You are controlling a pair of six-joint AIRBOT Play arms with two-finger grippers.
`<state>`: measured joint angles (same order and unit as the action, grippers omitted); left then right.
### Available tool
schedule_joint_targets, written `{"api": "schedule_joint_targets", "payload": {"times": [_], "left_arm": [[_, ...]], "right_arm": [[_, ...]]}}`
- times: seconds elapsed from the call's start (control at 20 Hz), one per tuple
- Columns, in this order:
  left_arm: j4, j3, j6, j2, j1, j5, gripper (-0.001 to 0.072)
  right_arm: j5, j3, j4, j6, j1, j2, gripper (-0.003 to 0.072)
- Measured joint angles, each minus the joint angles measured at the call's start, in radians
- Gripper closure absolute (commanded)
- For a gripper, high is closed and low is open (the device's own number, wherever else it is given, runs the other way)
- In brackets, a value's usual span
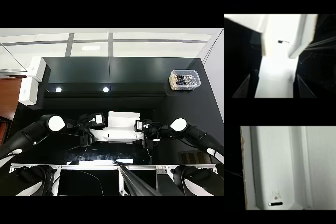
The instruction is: Fold the box and place the chain.
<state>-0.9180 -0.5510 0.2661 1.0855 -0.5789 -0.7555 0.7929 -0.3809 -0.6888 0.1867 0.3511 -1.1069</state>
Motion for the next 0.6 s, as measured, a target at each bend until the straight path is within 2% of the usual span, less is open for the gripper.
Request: {"api": "schedule_joint_targets", "payload": {"times": [0.25, 0.6], "left_arm": [[0.113, 0.0, -0.153, 0.064, -0.013, 0.023, 0.001], [0.201, 0.0, -0.203, 0.097, -0.02, 0.065, 0.0043]], "right_arm": [[0.0, 0.0, 0.0, 0.0, 0.0, 0.0, 0.0452], [0.0, 0.0, 0.0, 0.0, 0.0, 0.0, 0.0451]]}}
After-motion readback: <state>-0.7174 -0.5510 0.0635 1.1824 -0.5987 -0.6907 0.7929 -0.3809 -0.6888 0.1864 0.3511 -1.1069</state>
